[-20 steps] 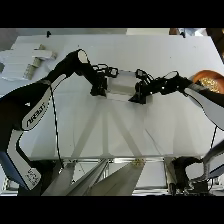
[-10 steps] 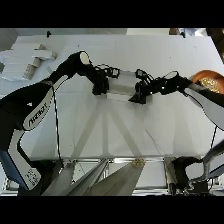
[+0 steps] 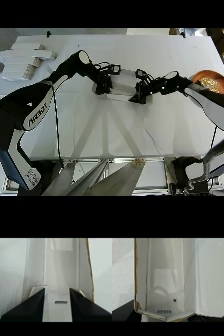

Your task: Fold the box and place the chain.

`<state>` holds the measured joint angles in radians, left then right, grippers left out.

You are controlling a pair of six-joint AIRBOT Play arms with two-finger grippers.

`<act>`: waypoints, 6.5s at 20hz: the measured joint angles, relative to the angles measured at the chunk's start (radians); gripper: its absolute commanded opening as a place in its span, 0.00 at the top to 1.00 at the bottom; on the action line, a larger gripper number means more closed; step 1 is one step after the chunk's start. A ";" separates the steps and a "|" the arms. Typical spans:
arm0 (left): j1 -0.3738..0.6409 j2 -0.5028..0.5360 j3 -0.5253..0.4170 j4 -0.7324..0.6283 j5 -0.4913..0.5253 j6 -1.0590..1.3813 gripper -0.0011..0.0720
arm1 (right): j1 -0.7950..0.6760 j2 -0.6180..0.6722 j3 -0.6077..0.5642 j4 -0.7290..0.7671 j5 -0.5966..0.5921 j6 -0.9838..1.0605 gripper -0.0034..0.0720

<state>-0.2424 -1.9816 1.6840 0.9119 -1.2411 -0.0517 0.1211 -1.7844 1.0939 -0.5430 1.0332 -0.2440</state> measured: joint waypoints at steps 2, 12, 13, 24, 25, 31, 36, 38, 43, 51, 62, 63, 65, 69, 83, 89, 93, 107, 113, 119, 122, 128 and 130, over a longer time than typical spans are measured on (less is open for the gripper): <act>0.000 -0.001 0.000 -0.014 0.000 0.000 0.34 | 0.000 0.000 0.000 0.000 0.000 0.000 0.38; 0.000 -0.015 0.000 -0.018 -0.002 -0.055 0.71 | 0.000 0.000 0.000 0.000 -0.001 0.001 0.38; 0.000 -0.015 0.000 -0.016 -0.006 -0.057 0.77 | 0.000 0.000 0.000 0.001 -0.001 0.002 0.38; 0.034 0.047 0.000 0.001 -0.029 -0.079 0.97 | 0.000 0.000 0.000 0.001 -0.001 0.002 0.38; 0.043 0.066 0.000 0.002 -0.033 -0.091 0.97 | 0.000 0.000 0.000 0.001 -0.001 0.002 0.38; 0.112 0.197 0.000 0.018 -0.083 -0.216 0.97 | 0.000 0.000 0.000 0.001 -0.001 0.001 0.38; 0.196 0.254 -0.003 0.035 -0.112 -0.543 0.97 | 0.000 0.000 0.000 0.001 -0.001 0.001 0.38; 0.222 0.257 -0.021 0.068 -0.112 -0.690 0.98 | 0.000 0.000 0.000 0.000 -0.001 0.001 0.38; 0.249 0.259 -0.144 0.166 -0.057 -0.916 0.97 | 0.000 0.000 0.000 0.000 -0.001 0.001 0.38; 0.209 0.187 -0.274 0.123 0.082 -1.030 0.97 | 0.000 0.000 0.000 0.000 -0.001 0.001 0.38; 0.152 0.133 -0.285 0.016 0.090 -1.011 0.97 | 0.000 0.000 0.000 0.000 -0.001 0.001 0.38; 0.152 0.137 -0.285 0.011 0.084 -1.004 0.97 | 0.000 0.000 0.000 0.000 0.000 0.001 0.38; 0.155 0.142 -0.285 0.001 0.075 -0.996 0.97 | 0.000 0.000 0.000 0.000 -0.001 0.001 0.38; 0.164 0.146 -0.285 -0.071 0.063 -0.961 0.83 | 0.000 0.000 0.000 0.000 -0.001 0.001 0.38; 0.144 0.144 -0.285 -0.269 0.064 -0.777 0.41 | 0.000 0.000 0.000 0.000 -0.001 0.000 0.38; 0.116 0.144 -0.285 -0.286 0.090 -0.687 0.16 | 0.000 0.000 0.000 0.000 0.000 0.001 0.38; 0.089 0.144 -0.285 -0.280 0.137 -0.656 0.16 | 0.000 0.000 0.000 0.000 -0.001 0.001 0.38; 0.048 0.143 -0.286 -0.141 0.267 -0.803 0.16 | 0.000 0.000 0.000 0.000 -0.001 0.001 0.38; 0.023 0.153 -0.286 -0.048 0.278 -0.967 0.17 | 0.000 0.000 0.000 0.000 -0.001 0.001 0.38; -0.039 0.193 -0.284 0.163 0.313 -1.171 0.23 | 0.000 0.000 0.000 0.000 0.000 0.000 0.38; -0.073 0.209 -0.262 0.259 0.323 -1.268 0.27 | 0.000 0.000 0.000 0.000 -0.001 0.000 0.38; -0.129 0.216 -0.216 0.382 0.320 -1.396 0.44 | 0.000 0.000 0.000 0.000 0.000 0.001 0.38; -0.138 0.216 -0.211 0.422 0.299 -1.431 0.44 | 0.000 0.000 0.000 0.000 -0.001 0.001 0.38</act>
<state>-0.3809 -1.7657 1.4731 1.3338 -0.9417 -1.4822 0.1211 -1.7844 1.0939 -0.5426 1.0325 -0.2432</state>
